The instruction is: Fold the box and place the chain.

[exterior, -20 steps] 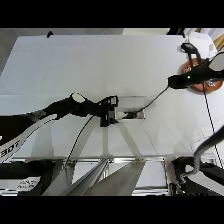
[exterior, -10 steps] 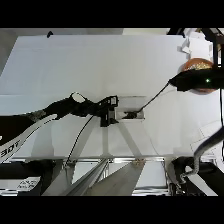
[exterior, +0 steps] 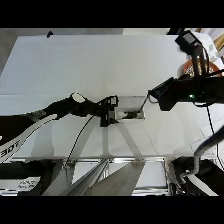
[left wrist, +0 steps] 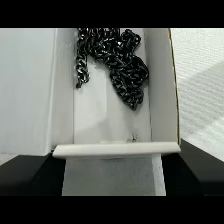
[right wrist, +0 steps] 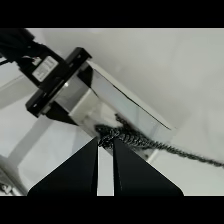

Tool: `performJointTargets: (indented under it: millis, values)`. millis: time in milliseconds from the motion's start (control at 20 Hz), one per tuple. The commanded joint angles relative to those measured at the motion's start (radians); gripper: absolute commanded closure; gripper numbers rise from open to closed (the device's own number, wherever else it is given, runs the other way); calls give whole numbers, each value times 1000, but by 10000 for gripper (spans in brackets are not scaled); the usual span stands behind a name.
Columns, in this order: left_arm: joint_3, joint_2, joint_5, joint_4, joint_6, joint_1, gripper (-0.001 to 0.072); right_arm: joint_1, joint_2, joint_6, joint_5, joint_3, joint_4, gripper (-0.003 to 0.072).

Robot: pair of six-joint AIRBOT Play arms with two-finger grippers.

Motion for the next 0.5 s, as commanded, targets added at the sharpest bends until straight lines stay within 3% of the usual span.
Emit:
performJointTargets:
  millis: [0,250,450]
  values:
    - [0,0,0,0,0,0,624,80,1,0,-120,-66,-4,671]
    - [0,0,0,0,0,0,624,102,-62,0,-231,-204,-1,671]
    - [0,0,0,0,0,0,624,105,-199,0,-327,-280,8,672]
